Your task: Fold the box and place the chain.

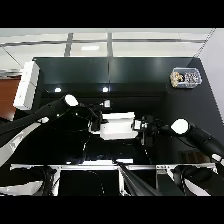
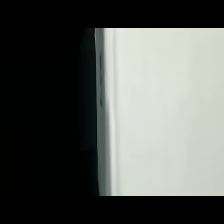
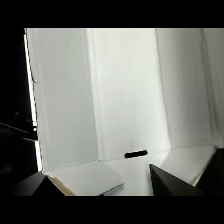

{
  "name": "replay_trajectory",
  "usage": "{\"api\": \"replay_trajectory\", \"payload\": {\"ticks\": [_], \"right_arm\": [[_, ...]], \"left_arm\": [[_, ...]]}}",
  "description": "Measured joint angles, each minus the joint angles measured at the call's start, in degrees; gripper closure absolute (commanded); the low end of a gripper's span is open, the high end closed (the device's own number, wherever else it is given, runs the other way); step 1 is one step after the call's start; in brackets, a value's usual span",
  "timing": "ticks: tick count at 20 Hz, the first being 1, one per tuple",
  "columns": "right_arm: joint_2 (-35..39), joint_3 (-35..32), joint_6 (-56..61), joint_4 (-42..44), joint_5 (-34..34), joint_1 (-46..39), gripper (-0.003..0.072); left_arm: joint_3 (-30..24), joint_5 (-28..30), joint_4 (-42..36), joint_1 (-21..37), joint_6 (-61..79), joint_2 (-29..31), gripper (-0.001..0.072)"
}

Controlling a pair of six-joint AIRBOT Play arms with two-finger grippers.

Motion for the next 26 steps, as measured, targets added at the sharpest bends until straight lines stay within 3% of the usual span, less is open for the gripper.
{"api": "replay_trajectory", "payload": {"ticks": [9, 26], "right_arm": [[-0.2, 4.1, -1.7, 1.4, -1.4, -1.5, -0.0024], [-3.8, 4.5, -7.8, 8.6, 0.4, -4.3, -0.0024]], "left_arm": [[0.0, -0.1, 0.0, 0.0, 0.0, 0.0, 0.0682], [1.3, -1.3, 2.5, -0.2, 0.0, 0.0, 0.0683]]}}
